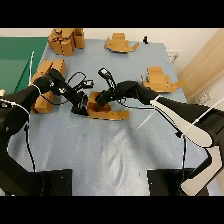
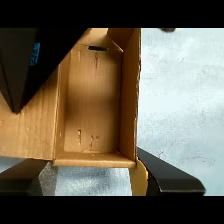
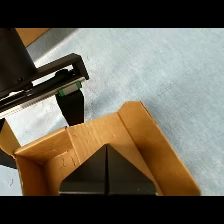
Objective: Fold the box.
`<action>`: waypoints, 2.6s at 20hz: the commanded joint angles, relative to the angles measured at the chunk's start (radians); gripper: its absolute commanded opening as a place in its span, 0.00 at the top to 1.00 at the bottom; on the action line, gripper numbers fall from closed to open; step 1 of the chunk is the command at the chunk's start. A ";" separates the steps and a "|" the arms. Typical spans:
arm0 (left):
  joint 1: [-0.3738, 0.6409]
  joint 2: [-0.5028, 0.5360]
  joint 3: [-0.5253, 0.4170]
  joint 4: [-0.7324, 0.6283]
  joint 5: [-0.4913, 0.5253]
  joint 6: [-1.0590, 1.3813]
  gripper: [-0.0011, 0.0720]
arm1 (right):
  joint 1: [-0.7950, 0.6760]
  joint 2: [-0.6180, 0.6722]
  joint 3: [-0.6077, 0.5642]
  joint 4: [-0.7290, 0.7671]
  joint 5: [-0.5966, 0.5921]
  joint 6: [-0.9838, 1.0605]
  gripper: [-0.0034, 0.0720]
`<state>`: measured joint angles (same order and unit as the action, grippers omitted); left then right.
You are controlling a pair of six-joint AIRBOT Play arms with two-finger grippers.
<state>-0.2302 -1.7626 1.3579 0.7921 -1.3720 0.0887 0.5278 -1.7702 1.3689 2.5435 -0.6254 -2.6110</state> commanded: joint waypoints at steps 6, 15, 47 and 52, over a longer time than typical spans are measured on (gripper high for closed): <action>0.000 0.000 0.001 -0.029 -0.025 0.000 0.91 | -0.001 0.002 0.001 -0.001 -0.037 0.012 0.95; 0.000 0.000 0.001 -0.029 0.021 0.000 0.91 | -0.003 0.012 0.001 -0.079 -0.087 0.038 0.95; -0.006 -0.001 0.000 -0.034 0.125 0.000 0.91 | -0.009 0.303 -0.155 -0.837 -0.395 0.252 0.40; -0.029 -0.001 0.000 -0.033 0.125 0.000 0.91 | -0.009 0.242 -0.154 -0.743 -0.162 0.106 0.56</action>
<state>-0.2485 -1.7630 1.3579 0.7597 -1.2472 0.0879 0.5182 -1.4979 1.2179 1.7653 -0.9154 -2.4264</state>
